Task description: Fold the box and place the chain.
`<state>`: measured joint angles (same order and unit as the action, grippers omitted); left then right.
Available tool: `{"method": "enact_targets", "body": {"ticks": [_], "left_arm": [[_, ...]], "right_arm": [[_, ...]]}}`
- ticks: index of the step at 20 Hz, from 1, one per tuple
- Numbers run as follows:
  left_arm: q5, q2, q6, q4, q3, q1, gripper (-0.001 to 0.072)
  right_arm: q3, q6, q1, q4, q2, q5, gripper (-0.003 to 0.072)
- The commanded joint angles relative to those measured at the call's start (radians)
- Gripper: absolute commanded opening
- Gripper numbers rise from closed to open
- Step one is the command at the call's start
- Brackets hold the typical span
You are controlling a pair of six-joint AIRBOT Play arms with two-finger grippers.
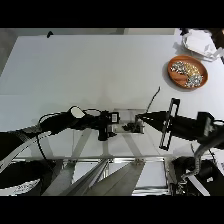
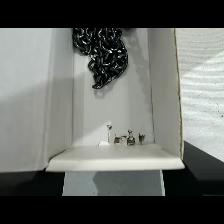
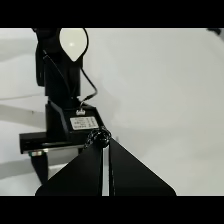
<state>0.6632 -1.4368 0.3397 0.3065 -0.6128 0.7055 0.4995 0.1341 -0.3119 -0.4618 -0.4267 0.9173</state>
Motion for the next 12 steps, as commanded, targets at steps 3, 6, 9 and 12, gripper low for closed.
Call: {"method": "enact_targets", "body": {"ticks": [3, 6, 9, 12], "left_arm": [[0.0, 0.0, 0.0, 0.0, 0.0, 0.0, 0.0272], [0.0, 0.0, 0.0, 0.0, 0.0, 0.0, 0.0272], [0.0, 0.0, 0.0, 0.0, 0.0, 0.0, 0.0272], [0.0, 0.0, 0.0, 0.0, 0.0, 0.0, 0.0272]], "right_arm": [[-0.001, 0.058, -0.001, -0.083, -0.235, 0.109, 0.0022], [-0.002, 0.132, -0.001, -0.136, -0.367, 0.132, 0.0023], [-0.003, 0.135, -0.001, -0.137, -0.491, 0.157, 0.0077], [-0.002, 0.188, -0.001, -0.137, -0.548, 0.154, 0.0212]]}}
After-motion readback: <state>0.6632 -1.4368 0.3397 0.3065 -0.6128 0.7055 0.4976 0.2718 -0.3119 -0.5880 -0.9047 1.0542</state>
